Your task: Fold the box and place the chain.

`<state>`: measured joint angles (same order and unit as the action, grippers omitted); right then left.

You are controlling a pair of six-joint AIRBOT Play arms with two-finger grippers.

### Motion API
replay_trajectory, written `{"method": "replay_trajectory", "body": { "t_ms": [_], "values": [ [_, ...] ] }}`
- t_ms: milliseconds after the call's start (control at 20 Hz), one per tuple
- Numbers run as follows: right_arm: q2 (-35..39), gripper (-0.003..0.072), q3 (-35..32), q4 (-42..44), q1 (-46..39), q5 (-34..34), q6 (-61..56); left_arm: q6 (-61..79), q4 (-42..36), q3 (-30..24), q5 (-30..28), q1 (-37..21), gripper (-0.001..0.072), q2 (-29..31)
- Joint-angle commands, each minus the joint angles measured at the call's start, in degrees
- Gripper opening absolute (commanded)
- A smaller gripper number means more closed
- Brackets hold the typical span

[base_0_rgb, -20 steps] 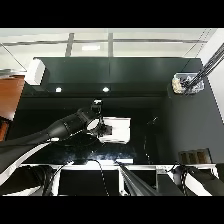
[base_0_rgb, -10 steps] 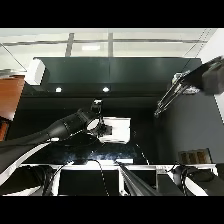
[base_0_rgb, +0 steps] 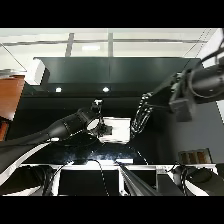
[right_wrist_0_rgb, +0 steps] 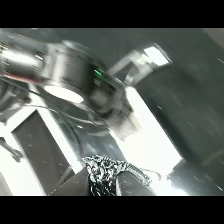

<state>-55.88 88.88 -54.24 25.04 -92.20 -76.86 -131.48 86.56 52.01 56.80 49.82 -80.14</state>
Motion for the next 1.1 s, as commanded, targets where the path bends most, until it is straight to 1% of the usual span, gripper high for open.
{"method": "replay_trajectory", "body": {
  "t_ms": [0,150,300,600,950,1050],
  "values": [
    [-2.91,0.0020,0.00,2.32,3.93,3.32,0.22,0.04,0.02,-0.04,-0.02,0.00,0.0028,-0.04],
    [-5.29,0.0020,0.00,1.75,6.27,4.02,0.22,0.04,0.02,-0.04,-0.04,0.00,0.0027,-0.04],
    [-6.40,0.0020,0.00,1.44,6.62,4.70,0.44,0.07,0.13,-0.04,-0.04,0.00,0.0028,-0.04],
    [-6.45,0.0020,0.00,-3.30,6.62,4.11,0.17,0.09,0.17,-0.04,0.00,0.00,0.0028,-0.04],
    [-6.54,0.0021,0.00,-3.72,6.62,3.69,-0.33,0.07,0.15,-0.04,0.00,0.02,0.0028,-0.04],
    [-6.54,0.0021,-0.87,-3.56,6.64,2.58,-0.79,0.09,0.15,-0.04,0.00,0.00,0.0028,-0.04]
  ]
}}
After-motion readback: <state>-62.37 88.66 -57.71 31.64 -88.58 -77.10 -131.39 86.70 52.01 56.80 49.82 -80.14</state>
